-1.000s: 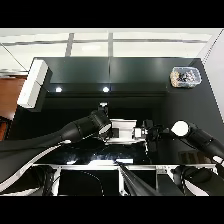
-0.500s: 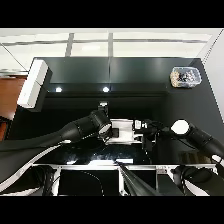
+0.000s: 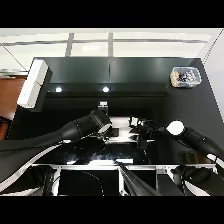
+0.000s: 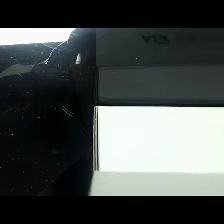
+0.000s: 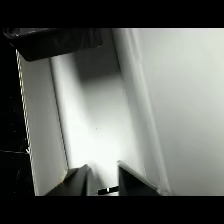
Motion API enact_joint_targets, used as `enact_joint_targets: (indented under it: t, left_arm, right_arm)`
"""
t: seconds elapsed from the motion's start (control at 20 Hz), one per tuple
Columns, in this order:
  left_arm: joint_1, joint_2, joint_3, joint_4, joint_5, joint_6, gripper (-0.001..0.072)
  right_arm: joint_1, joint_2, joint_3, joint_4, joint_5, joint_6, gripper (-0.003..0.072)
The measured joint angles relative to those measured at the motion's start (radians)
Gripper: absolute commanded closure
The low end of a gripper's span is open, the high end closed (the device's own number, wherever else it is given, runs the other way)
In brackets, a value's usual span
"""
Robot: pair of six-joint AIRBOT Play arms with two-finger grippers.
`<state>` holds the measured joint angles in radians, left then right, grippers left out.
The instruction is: Fold the box and place the chain.
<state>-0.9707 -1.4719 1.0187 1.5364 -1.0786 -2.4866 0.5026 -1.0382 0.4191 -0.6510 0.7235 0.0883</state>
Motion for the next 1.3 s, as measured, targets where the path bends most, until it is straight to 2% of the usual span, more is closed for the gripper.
enact_joint_targets:
  t: [0.05,0.1,0.15,0.3,0.35,0.55,0.85,1.1,1.3]
  left_arm:
    - [0.000,0.000,0.000,0.000,0.002,0.000,0.0680]
    - [0.000,0.000,0.000,0.000,0.003,0.000,0.0679]
    - [0.000,0.000,0.000,0.000,0.002,0.000,0.0680]
    - [0.000,-0.001,0.000,0.001,0.004,0.000,0.0680]
    - [0.000,-0.001,0.000,0.002,0.004,0.000,0.0680]
    - [0.000,-0.001,0.000,0.004,0.005,0.000,0.0680]
    - [0.000,-0.001,0.000,0.006,0.005,0.000,0.0680]
    - [0.000,-0.001,0.000,0.006,0.003,0.000,0.0680]
    - [0.000,-0.001,0.000,0.006,0.002,0.000,0.0680]
  right_arm:
    - [0.001,0.000,0.000,-0.003,0.001,0.002,0.0248]
    - [0.002,-0.001,0.000,-0.005,0.001,0.003,0.0434]
    - [0.002,-0.001,0.001,-0.011,-0.002,0.008,0.0566]
    - [0.002,-0.002,0.001,-0.033,0.003,0.018,0.0577]
    - [0.002,0.000,0.001,-0.040,0.006,0.027,0.0642]
    - [-0.048,0.030,0.019,-0.071,0.077,0.118,0.0644]
    - [-0.296,0.174,0.065,-0.132,0.346,0.476,0.0645]
    - [-0.600,0.208,0.070,-0.214,0.384,0.848,0.0643]
    - [-0.719,0.114,0.048,-0.234,0.401,1.052,0.0643]
